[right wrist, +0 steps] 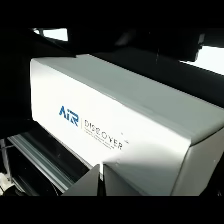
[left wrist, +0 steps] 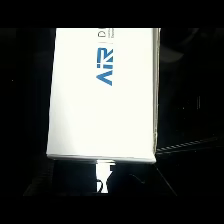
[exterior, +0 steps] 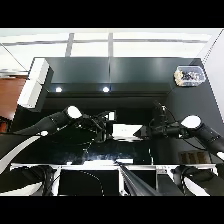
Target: Fold the box and place the chain.
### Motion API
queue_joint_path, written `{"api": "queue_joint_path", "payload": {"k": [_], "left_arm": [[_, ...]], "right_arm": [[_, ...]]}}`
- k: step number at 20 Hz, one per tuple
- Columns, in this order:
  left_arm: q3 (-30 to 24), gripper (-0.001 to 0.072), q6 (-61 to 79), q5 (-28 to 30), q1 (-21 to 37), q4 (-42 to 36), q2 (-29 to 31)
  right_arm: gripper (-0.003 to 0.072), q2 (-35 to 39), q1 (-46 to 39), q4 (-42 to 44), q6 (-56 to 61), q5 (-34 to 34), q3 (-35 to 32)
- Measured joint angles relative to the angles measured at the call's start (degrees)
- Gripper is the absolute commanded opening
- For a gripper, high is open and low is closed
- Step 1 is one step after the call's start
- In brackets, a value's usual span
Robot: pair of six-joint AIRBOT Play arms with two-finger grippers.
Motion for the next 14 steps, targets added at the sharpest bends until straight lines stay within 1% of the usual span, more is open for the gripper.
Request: {"api": "queue_joint_path", "payload": {"k": [2,6,7,8,9,10,14], "left_arm": [[0.0,0.0289,0.0,0.0,0.0,0.0,0.0],[0.0,0.0289,-0.2,-0.2,0.5,0.4,0.4],[-0.1,0.0296,-0.2,-0.2,0.9,0.6,0.9],[-0.1,0.0358,-0.2,-0.1,1.3,1.0,1.4],[-0.1,0.0585,-0.2,0.1,1.6,1.2,1.8],[-0.1,0.0711,-0.2,0.5,1.9,1.0,2.3],[0.0,0.0712,-2.6,-0.2,2.4,2.7,4.7]], "right_arm": [[0.0048,0.4,-0.2,-2.6,-0.5,2.7,2.6],[0.0047,3.7,-2.5,-5.1,-0.8,8.2,11.3],[0.0048,4.7,-3.7,-5.4,-0.8,8.3,13.3],[0.0048,5.5,-4.9,-6.1,-0.7,9.0,14.8],[0.0048,6.3,-6.2,-6.6,-0.7,9.7,16.1],[0.0048,6.8,-7.3,-6.8,-0.7,9.8,17.1],[0.0048,7.8,-10.6,-8.0,-0.6,10.3,18.8]]}}
